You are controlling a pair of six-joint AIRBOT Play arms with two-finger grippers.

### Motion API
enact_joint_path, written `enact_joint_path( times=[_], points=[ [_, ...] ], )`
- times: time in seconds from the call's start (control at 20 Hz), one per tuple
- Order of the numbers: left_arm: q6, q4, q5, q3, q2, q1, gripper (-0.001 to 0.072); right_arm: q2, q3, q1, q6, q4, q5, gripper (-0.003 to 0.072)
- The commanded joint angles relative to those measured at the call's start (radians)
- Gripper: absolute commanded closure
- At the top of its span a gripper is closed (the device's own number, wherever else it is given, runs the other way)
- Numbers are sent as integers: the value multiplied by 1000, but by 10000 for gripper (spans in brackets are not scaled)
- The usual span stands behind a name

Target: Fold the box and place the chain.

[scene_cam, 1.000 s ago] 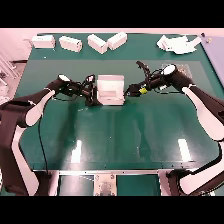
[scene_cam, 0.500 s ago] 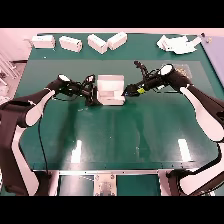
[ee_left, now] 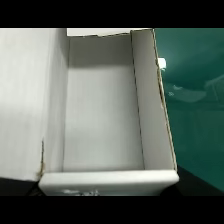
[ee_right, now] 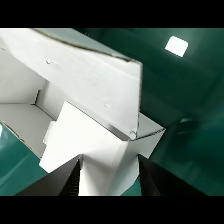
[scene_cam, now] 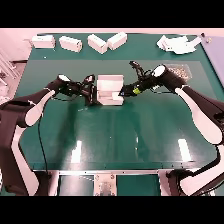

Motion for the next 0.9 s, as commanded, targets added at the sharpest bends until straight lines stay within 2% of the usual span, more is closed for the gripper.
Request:
enact_joint_path(
  times=[0.0,0.2,0.35,0.4,0.85],
  points=[
    [-1,-1,0,1,0,-1,332,-2,1,19,50,-45,-18,264],
    [-1,-1,0,1,0,-1,331,-2,1,19,60,-46,-18,264],
    [-1,-1,1,1,0,-1,331,-2,0,31,114,-111,-32,263],
    [-1,-1,0,1,0,-1,331,-2,0,37,133,-127,-37,241],
    [-1,-1,1,1,0,-1,331,-3,3,77,223,-230,-53,241]
  ],
)
